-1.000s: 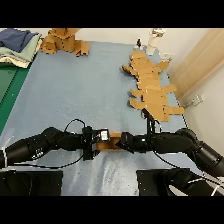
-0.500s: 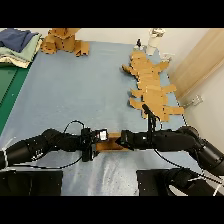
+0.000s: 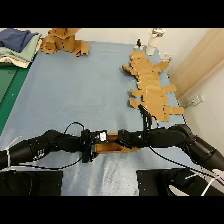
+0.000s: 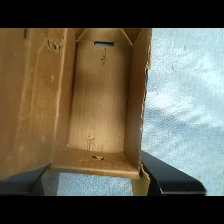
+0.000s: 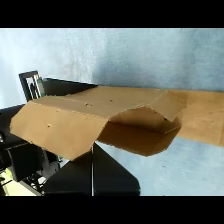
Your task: Fold the box.
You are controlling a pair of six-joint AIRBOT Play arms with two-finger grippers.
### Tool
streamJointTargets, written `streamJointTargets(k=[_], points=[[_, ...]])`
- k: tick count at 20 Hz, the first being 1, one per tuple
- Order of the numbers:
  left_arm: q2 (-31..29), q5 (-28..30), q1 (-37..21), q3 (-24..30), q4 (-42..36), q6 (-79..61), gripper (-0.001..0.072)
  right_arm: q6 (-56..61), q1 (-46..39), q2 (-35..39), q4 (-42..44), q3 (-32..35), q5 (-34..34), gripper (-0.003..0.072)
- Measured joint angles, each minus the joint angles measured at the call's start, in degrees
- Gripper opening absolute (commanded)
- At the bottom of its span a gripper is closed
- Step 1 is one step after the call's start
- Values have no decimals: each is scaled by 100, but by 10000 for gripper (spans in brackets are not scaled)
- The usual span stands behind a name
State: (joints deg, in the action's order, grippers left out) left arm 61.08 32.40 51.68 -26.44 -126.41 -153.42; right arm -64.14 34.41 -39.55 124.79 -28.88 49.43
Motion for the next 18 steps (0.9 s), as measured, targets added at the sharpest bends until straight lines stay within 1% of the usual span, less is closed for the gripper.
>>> streamJointTargets(k=[6,10,14,18], points=[[11,0,0,7,-2,-15,514,-476,-13,-455,35,-212,-603,2],[11,2,9,7,-2,-15,514,-907,-11,-1244,4,-446,-907,2],[11,4,13,7,0,-15,514,-1263,-11,-2052,-35,-525,-986,1],[11,9,13,7,0,-13,514,-1513,-13,-2369,-50,-549,-1008,1]])
